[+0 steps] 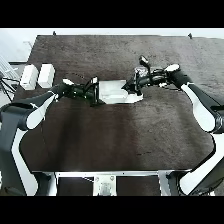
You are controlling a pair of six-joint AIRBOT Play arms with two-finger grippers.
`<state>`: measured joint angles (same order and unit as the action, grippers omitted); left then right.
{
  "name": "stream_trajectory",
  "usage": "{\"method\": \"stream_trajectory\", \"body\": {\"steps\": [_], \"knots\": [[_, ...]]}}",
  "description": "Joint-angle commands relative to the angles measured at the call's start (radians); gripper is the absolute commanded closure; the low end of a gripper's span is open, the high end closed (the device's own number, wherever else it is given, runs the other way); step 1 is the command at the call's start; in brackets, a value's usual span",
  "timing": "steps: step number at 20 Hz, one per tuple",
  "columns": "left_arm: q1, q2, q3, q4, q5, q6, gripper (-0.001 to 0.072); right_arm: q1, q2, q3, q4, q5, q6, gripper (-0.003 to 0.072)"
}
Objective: Fold the box and place the chain.
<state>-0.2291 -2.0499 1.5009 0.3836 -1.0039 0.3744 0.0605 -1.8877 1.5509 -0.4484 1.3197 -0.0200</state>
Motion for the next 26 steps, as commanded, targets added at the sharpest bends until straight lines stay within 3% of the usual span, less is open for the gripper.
{"method": "stream_trajectory", "body": {"steps": [1, 10, 15, 26], "knots": [[-0.001, 0.000, 0.000, 0.001, 0.000, 0.000, 0.0244, 0.026, -0.031, 0.018, 0.002, -0.098, 0.047, 0.0676], [-0.001, 0.000, 0.000, 0.001, 0.000, 0.000, 0.0244, 0.032, -0.137, 0.150, -0.006, -0.137, 0.160, 0.0675], [-0.001, 0.000, 0.000, 0.001, 0.000, 0.000, 0.0244, 0.032, -0.184, 0.167, -0.087, -0.172, 0.212, 0.0674], [-0.001, 0.000, 0.000, 0.001, 0.000, 0.000, 0.0244, 0.029, -0.168, 0.236, -0.084, -0.123, 0.192, 0.0675]]}}
